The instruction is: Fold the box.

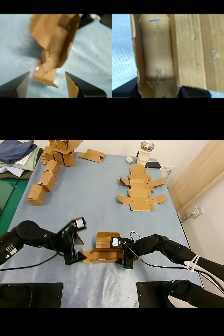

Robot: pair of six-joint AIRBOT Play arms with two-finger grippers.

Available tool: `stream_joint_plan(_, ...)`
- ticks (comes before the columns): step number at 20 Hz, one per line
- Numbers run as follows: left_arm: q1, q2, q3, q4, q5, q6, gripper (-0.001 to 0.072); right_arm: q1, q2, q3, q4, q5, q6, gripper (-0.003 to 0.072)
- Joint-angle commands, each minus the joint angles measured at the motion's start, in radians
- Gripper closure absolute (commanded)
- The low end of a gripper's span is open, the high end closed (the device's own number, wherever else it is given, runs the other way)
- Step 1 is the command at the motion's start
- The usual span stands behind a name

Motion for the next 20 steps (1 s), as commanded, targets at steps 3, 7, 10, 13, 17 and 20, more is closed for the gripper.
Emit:
stream_joint_plan(3, -0.129, -0.070, -0.026, 0.006, 0.101, 0.206, 0.0023, 0.000, 0.000, 0.000, 0.000, 0.000, 0.000, 0.0198)
stream_joint_plan(7, -0.142, -0.117, -0.070, -0.008, 0.206, 0.302, -0.0005, 0.000, 0.000, 0.000, 0.000, 0.000, 0.000, 0.0198)
stream_joint_plan(10, -0.151, -0.136, -0.092, -0.076, 0.295, 0.334, -0.0006, 0.000, 0.000, 0.000, -0.003, 0.000, 0.000, 0.0198)
stream_joint_plan(13, -0.152, -0.143, -0.092, -0.122, 0.330, 0.338, -0.0006, 0.000, 0.000, 0.000, -0.003, 0.001, 0.000, 0.0198)
stream_joint_plan(17, -0.178, -0.170, -0.092, -0.174, 0.330, 0.425, 0.0149, 0.000, 0.000, 0.000, -0.003, 0.000, 0.000, 0.0198)
stream_joint_plan(20, -0.183, -0.175, -0.092, -0.188, 0.332, 0.474, 0.0542, 0.000, 0.000, 0.000, -0.003, 0.001, 0.000, 0.0198)
